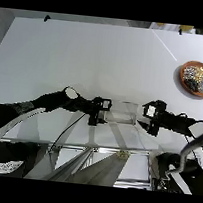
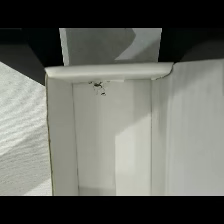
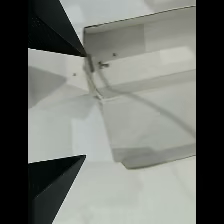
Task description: Fold the box and place the chain.
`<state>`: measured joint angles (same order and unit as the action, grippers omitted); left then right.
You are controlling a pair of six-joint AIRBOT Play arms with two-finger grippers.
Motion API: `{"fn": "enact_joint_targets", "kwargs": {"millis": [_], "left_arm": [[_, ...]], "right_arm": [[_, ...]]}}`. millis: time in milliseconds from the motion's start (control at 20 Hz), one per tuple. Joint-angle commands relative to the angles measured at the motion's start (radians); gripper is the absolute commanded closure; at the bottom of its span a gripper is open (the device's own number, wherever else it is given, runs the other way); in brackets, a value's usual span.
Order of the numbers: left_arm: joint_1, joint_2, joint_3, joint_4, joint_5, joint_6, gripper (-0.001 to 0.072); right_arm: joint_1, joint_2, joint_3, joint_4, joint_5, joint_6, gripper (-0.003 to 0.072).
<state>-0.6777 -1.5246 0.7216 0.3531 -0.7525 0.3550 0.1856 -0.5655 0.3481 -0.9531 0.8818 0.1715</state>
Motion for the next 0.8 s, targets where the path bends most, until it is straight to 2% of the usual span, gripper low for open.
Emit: {"fn": "enact_joint_targets", "kwargs": {"millis": [0, 150, 200, 400, 550, 750], "left_arm": [[0.001, 0.001, 0.0, -0.001, 0.001, 0.0, 0.0456], [0.001, 0.001, 0.0, -0.001, 0.0, 0.0, 0.0456], [0.001, 0.001, 0.0, -0.001, 0.0, 0.0, 0.0456], [0.001, 0.001, 0.0, -0.001, 0.0, 0.0, 0.0456], [0.001, 0.001, 0.0, -0.001, 0.0, 0.0, 0.0456], [0.001, 0.001, 0.0, -0.001, 0.0, 0.0, 0.0456]], "right_arm": [[0.0, 0.012, 0.0, 0.146, -0.012, -0.009, 0.0201], [0.0, -0.026, 0.0, 0.379, -0.009, -0.175, 0.0593], [0.0, -0.059, 0.0, 0.438, -0.013, -0.216, 0.0662], [0.0, -0.257, 0.0, 0.597, -0.168, -0.233, 0.0662], [0.0, -0.381, 0.0, 0.6, -0.228, -0.224, 0.0661], [0.0, -0.447, 0.0, 0.576, -0.243, -0.178, 0.0661]]}}
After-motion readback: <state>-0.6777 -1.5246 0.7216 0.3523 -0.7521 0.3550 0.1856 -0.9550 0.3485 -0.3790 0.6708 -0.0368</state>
